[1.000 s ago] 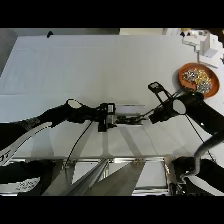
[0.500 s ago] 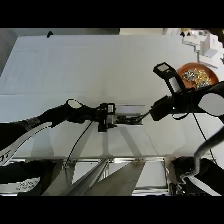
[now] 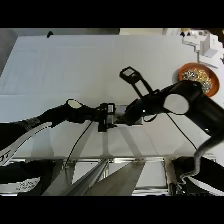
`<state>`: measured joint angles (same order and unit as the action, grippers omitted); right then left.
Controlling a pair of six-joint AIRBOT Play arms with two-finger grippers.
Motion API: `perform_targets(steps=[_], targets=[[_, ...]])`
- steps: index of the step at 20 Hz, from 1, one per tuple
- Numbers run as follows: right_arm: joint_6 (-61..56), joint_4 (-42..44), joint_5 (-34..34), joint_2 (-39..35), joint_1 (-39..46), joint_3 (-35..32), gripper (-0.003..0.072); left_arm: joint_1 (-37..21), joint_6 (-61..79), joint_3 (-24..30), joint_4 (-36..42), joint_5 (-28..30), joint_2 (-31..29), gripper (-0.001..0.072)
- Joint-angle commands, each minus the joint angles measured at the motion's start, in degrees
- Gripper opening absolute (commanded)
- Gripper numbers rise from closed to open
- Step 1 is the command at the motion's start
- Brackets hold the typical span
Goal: Fold the box and place the chain.
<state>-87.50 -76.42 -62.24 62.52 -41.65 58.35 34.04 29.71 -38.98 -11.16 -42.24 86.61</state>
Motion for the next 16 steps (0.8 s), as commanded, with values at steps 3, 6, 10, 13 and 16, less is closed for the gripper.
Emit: perform_targets(steps=[3,6,10,13,16], targets=[[-0.83,0.31,2.40,7.06,-3.80,0.15,0.0016,-0.02,0.02,-0.04,0.00,0.02,-0.02,0.0253],[-1.25,-0.76,3.58,7.74,-4.00,0.15,0.0048,-0.02,0.02,-0.04,0.00,0.02,-0.02,0.0254],[-1.20,-2.49,2.51,6.75,-3.98,0.20,0.0248,0.00,0.02,-0.04,0.00,0.00,0.00,0.0254],[-1.20,-2.54,0.35,2.29,-1.79,0.22,0.0248,0.00,0.02,-0.04,0.00,-0.02,-0.02,0.0254],[-1.22,-6.29,-3.54,-2.86,4.83,0.22,0.0248,-0.02,0.02,-0.04,0.00,0.00,-0.02,0.0254]])
